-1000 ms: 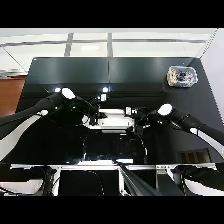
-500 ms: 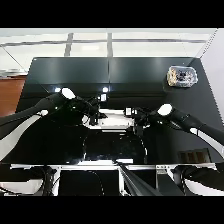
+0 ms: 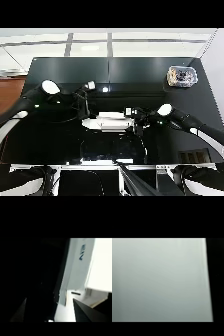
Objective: Fold the box and place the chain.
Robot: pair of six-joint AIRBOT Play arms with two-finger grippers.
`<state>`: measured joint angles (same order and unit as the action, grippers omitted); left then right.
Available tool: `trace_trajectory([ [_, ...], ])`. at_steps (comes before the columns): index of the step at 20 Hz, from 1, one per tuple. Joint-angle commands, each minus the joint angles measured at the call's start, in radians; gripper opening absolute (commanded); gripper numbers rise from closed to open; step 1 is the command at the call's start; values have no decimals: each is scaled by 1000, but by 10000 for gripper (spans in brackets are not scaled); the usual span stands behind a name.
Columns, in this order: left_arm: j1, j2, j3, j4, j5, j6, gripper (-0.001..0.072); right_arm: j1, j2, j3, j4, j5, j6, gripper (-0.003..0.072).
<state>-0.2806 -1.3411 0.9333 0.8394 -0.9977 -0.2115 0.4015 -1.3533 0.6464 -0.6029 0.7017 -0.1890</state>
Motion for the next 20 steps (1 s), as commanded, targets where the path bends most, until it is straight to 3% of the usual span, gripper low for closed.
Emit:
trace_trajectory([
  [1, 76, 97, -2, 94, -165, -361, 677, 1, 0, 0, 0, 1, 1, 249],
  [2, 85, 94, -4, 79, -254, -442, 673, 1, 0, 0, 0, 1, 1, 181],
  [3, 83, 87, -13, 56, -323, -517, 551, 1, 0, 0, 0, 1, 1, 181],
  [4, 75, 79, -31, 4, -369, -560, 246, 1, 0, 0, 2, 0, 2, 180],
  [5, 66, 69, -53, -70, -386, -547, 26, 1, 0, 0, 2, 1, 2, 181],
  [8, 5, 11, -103, -372, -299, -439, 24, 0, 0, 0, 2, 1, 2, 181],
  [12, -37, -51, -99, -575, 55, -370, 24, 0, 0, 0, 3, 1, 1, 181],
  [16, -24, -90, -93, -468, 216, -352, 24, 1, 0, 0, 3, 1, 1, 181],
  [20, -26, -172, -93, -357, 151, -353, 23, 0, 0, 0, 3, 1, 1, 181],
])
